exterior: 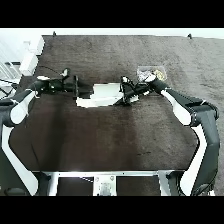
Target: Fold the box and place the chain.
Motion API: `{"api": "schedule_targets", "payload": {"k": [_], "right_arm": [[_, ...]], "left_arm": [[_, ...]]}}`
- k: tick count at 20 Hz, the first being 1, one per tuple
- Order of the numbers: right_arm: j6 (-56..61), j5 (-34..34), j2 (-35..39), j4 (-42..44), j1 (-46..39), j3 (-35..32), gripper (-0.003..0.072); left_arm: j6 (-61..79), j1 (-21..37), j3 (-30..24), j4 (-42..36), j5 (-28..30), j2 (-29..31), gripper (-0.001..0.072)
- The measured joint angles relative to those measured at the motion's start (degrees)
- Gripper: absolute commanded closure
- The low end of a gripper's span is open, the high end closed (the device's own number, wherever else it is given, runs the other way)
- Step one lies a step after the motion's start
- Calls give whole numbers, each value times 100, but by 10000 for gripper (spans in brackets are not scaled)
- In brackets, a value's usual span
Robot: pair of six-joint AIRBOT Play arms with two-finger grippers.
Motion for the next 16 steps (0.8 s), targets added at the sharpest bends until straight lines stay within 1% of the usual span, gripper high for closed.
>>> {"api": "schedule_targets", "payload": {"k": [1,2,3,4,7,9,12,16], "right_arm": [[0,0,0,0,0,0,230],[0,2,0,0,0,0,230],[0,2,0,0,0,0,230],[0,2,0,0,0,0,230],[0,2,0,0,0,0,230],[0,2,0,0,0,0,230],[0,2,0,0,0,0,230],[0,4,0,0,0,0,230]], "left_arm": [[-188,103,116,0,-214,0,540],[-361,199,249,7,-479,2,543],[-514,262,376,7,-732,2,630],[-693,302,516,7,-994,2,690],[-1154,337,815,72,-1561,13,693],[-1488,240,911,275,-1646,105,694],[-1893,-31,933,785,-1434,435,695],[-2133,-566,752,1303,-914,890,695]]}}
